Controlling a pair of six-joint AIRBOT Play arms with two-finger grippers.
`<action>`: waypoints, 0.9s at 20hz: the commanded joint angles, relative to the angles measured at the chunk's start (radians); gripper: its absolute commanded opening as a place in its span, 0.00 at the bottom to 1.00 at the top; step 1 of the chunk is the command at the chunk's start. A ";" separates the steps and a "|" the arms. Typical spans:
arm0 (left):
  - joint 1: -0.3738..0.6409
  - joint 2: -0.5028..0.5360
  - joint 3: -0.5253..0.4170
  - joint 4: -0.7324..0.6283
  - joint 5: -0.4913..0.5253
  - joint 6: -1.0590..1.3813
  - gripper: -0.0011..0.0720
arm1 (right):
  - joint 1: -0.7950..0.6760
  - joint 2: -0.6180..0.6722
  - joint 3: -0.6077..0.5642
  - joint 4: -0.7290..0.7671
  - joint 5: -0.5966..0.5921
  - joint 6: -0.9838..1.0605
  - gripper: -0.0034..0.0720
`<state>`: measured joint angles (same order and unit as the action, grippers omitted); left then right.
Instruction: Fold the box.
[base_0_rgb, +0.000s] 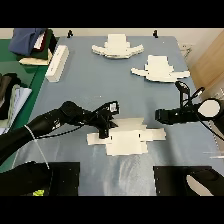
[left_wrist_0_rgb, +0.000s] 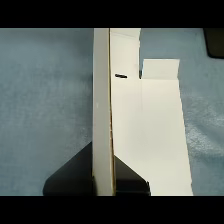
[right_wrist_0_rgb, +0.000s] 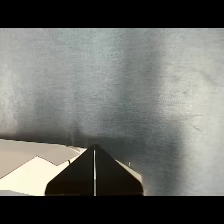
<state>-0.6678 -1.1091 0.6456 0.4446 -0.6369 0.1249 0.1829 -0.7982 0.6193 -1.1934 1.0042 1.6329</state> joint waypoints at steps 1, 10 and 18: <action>0.000 0.006 0.039 0.005 0.027 0.028 0.03 | 0.000 0.000 0.000 0.001 -0.001 -0.003 0.05; -0.046 -0.055 -0.012 0.027 0.016 -0.010 0.03 | 0.000 0.002 0.000 0.009 0.000 -0.003 0.05; -0.074 -0.055 -0.051 0.028 -0.023 -0.062 0.03 | 0.000 0.002 0.000 0.024 0.000 -0.010 0.05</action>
<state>-0.7372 -1.1618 0.6025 0.4644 -0.6201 0.0853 0.1829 -0.7975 0.6193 -1.1770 1.0035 1.6291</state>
